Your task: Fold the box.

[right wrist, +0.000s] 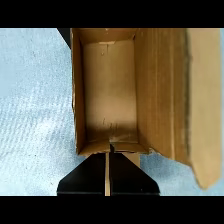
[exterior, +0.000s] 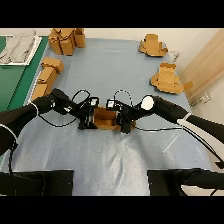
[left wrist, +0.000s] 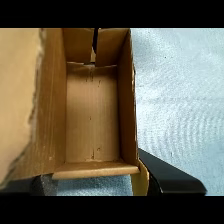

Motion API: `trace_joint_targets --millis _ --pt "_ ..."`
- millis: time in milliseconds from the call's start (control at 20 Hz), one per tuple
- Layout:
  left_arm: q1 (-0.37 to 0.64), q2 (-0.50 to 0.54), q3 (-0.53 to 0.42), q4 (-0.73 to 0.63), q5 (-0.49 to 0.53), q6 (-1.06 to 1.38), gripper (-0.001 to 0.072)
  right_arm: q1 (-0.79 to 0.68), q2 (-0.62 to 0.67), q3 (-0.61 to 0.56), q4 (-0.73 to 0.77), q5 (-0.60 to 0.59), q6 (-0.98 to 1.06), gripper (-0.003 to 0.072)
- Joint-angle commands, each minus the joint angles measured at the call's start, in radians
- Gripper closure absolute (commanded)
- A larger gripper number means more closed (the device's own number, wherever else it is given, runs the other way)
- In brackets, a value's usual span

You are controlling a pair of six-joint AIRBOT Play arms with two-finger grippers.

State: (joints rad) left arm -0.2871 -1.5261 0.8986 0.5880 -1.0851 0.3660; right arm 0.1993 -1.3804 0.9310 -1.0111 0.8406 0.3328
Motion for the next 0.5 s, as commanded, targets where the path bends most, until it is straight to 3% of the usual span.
trace_joint_targets --millis 0,50,300,450 --pt "0.000 -0.001 0.000 -0.001 0.001 0.000 0.0422 0.006 0.001 0.001 -0.003 0.000 0.000 0.0646" --pt "0.000 -0.001 0.000 -0.001 0.002 0.000 0.0422 0.006 0.004 0.001 -0.016 0.007 0.003 0.0675" --pt "0.001 -0.001 0.000 0.000 0.002 0.000 0.0421 0.006 0.077 0.001 -0.195 0.072 0.199 0.0676" --pt "0.000 -0.001 0.000 0.000 0.003 0.000 0.0422 0.005 0.139 0.001 -0.198 0.096 0.240 0.0676"
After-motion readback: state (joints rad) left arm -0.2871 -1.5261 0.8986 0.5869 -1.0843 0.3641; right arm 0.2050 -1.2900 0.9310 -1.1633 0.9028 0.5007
